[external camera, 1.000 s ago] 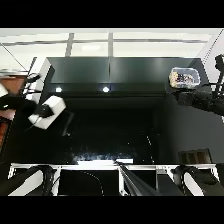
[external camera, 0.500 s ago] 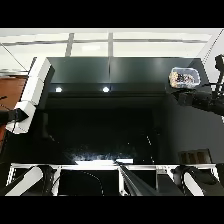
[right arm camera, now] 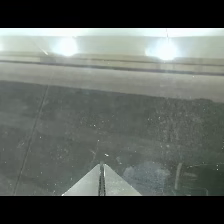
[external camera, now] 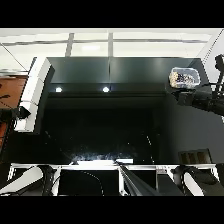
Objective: Fold the box and place the chain.
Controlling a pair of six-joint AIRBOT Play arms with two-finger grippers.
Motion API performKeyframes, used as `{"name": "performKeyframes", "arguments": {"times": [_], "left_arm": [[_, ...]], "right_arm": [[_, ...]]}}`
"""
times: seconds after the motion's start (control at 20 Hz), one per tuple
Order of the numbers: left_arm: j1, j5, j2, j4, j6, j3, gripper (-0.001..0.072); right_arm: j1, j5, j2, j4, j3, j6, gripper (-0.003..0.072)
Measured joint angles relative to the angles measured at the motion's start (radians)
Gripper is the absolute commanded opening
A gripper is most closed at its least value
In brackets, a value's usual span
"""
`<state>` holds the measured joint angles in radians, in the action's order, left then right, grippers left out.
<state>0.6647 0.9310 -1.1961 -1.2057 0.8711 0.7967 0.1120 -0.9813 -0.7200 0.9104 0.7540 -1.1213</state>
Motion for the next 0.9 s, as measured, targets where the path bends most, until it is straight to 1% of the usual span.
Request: {"name": "performKeyframes", "arguments": {"times": [0.1,0.25,0.3,0.35,0.4,0.45,0.55,0.65,0.7,0.75,0.85,0.9], "left_arm": [[-0.002,0.037,0.014,-0.006,0.036,0.042,0.0712],[-0.006,0.139,0.060,0.046,0.057,0.134,0.0705],[-0.014,0.173,0.082,0.074,0.061,0.164,0.0661],[-0.030,0.195,0.107,0.108,0.067,0.191,0.0456],[-0.053,0.214,0.132,0.138,0.072,0.211,0.0107],[-0.090,0.227,0.161,0.162,0.082,0.226,0.0028],[-0.191,0.236,0.211,0.193,0.104,0.243,0.0026],[-0.349,0.224,0.258,0.212,0.140,0.238,0.0026],[-0.439,0.189,0.277,0.212,0.169,0.222,0.0026],[-0.544,0.130,0.295,0.205,0.204,0.195,0.0026],[-0.743,-0.014,0.314,0.172,0.270,0.127,0.0028],[-0.824,-0.085,0.318,0.153,0.300,0.095,0.0029]], "right_arm": [[0.000,-0.001,0.000,0.000,0.000,0.000,0.0044],[0.000,-0.001,0.000,-0.001,0.000,-0.002,0.0044],[0.000,-0.001,0.000,-0.001,0.000,-0.003,0.0044],[0.000,-0.001,0.000,-0.002,0.000,-0.005,0.0044],[0.000,-0.001,0.000,-0.005,0.000,-0.006,0.0044],[0.000,-0.003,0.000,-0.007,0.000,-0.008,0.0044],[0.000,-0.010,0.000,-0.006,0.000,-0.009,0.0044],[0.000,-0.024,0.000,0.018,-0.002,-0.015,0.0044],[0.000,-0.029,0.000,0.037,-0.008,-0.026,0.0044],[0.000,-0.034,0.000,0.056,-0.016,-0.035,0.0044],[0.000,-0.033,0.000,0.089,-0.045,-0.055,0.0043],[0.000,-0.029,0.000,0.101,-0.058,-0.061,0.0042]]}}
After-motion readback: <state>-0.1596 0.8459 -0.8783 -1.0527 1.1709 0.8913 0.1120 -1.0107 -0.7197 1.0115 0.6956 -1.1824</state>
